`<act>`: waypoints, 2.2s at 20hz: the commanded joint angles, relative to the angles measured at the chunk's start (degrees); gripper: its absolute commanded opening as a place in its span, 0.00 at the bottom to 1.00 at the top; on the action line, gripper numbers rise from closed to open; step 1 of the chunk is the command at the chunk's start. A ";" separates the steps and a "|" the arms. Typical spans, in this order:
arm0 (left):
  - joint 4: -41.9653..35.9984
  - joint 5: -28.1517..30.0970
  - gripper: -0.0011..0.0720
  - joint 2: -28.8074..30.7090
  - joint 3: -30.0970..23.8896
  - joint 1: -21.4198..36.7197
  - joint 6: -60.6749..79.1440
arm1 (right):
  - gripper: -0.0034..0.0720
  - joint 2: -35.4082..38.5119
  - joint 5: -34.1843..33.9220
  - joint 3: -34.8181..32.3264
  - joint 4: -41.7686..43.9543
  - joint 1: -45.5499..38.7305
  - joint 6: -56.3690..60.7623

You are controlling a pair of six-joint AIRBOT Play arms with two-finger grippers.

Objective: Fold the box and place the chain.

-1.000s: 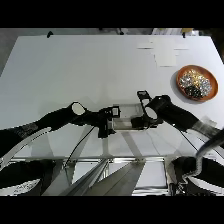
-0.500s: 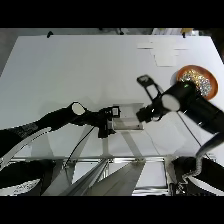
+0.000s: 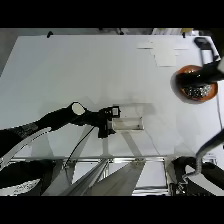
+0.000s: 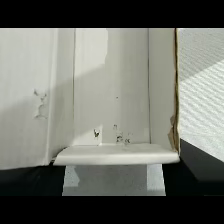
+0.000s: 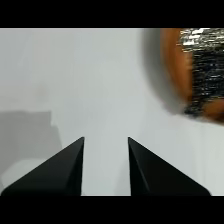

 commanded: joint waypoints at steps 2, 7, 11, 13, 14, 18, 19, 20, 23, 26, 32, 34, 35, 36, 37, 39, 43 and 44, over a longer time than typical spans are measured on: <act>0.00 0.00 0.36 0.00 -0.04 -0.02 0.02 | 0.31 -6.75 -4.90 0.55 0.15 -13.75 -5.44; 0.02 0.00 0.36 0.00 -0.04 -0.02 0.02 | 0.31 -17.88 -9.09 0.55 -0.42 -17.64 -7.08; 0.02 0.00 0.36 0.00 -0.04 -0.02 0.02 | 0.31 -21.99 -11.82 0.57 -2.84 -18.27 -7.06; 0.02 0.00 0.36 0.00 -0.04 -0.02 0.02 | 0.31 -22.97 -12.50 0.57 -2.71 -18.32 -7.08; 0.00 0.02 0.36 0.00 -0.04 -0.02 0.02 | 0.31 -23.41 -12.46 0.57 -2.69 -18.32 -7.08; 0.00 0.00 0.36 0.00 -0.04 -0.02 0.02 | 0.31 -24.57 -12.44 0.55 -1.03 -18.32 -7.08; 0.00 0.00 0.36 0.00 -0.04 -0.02 0.02 | 0.31 -24.57 -12.85 0.55 -0.83 -18.32 -7.08; 0.00 0.00 0.36 0.00 -0.04 -0.02 0.02 | 0.31 -24.57 -13.16 0.55 -0.83 -18.32 -7.08; 0.00 0.02 0.36 0.00 -0.04 -0.02 0.02 | 0.28 -24.57 -13.84 0.55 -0.55 -18.32 -7.08; 0.00 0.02 0.36 0.00 -0.04 -0.02 0.02 | 0.25 -24.90 -13.99 0.55 -0.35 -18.32 -7.08; 0.00 0.00 0.36 0.00 -0.04 -0.02 0.02 | 0.07 -23.71 -11.28 0.57 -0.04 -18.32 -7.10; 0.02 0.02 0.36 0.00 -0.04 -0.02 0.02 | 0.07 -20.15 -9.44 0.57 -0.74 -18.32 -7.10; 0.00 0.00 0.36 0.00 -0.04 -0.02 0.02 | 0.07 -17.77 -8.00 0.57 -0.74 -18.32 -7.10; 0.00 0.00 0.36 0.00 -0.04 -0.02 0.02 | 0.07 -14.91 -6.19 0.57 -0.68 -18.32 -7.13; 0.00 0.02 0.36 0.00 -0.04 -0.02 0.02 | 0.07 -12.04 -4.35 0.55 -0.52 -18.32 -7.13; 0.02 0.02 0.36 0.00 -0.04 -0.02 0.02 | 0.07 -5.88 -0.76 0.55 0.46 -18.32 -7.65; 0.00 0.00 0.36 0.00 -0.04 -0.02 0.02 | 0.07 5.99 5.77 0.55 7.37 -18.32 -8.66; 0.02 0.00 0.36 0.00 -0.04 -0.02 0.02 | 0.07 8.37 7.06 0.55 10.03 -18.32 -8.66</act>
